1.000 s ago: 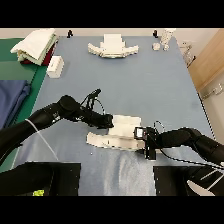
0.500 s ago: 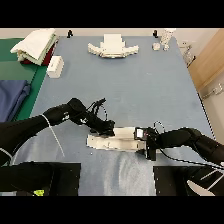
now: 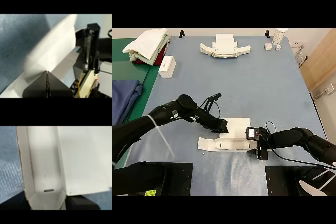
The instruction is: Fold the box.
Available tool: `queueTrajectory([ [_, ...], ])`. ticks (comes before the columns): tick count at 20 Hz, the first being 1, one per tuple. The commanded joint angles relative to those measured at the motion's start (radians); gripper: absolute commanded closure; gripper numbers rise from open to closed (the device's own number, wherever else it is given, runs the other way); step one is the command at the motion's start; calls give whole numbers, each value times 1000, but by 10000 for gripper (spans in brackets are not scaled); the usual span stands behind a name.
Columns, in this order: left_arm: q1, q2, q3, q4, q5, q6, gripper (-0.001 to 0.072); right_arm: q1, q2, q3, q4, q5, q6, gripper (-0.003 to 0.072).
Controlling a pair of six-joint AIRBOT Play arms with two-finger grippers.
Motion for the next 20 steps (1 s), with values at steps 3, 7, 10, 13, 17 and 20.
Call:
queueTrajectory([
  [3, 0, 273, 2, 189, -6, 121, 697, 0, 0, 0, -5, -3, 1, 149],
  [7, 0, 454, -58, 293, -5, 214, 697, 0, 0, 0, -5, -3, 1, 149],
  [10, 0, 565, -129, 301, -6, 314, 697, 0, 0, 0, -5, -3, 1, 149],
  [13, 0, 632, -176, 382, -27, 447, 695, 0, 0, 0, -5, -3, 1, 149],
  [17, 28, 623, -255, 372, -23, 656, 42, 0, 0, 0, -5, -3, 1, 149],
  [20, 25, 567, -326, 331, 39, 831, 43, 0, 0, 0, -5, -3, 1, 149],
])
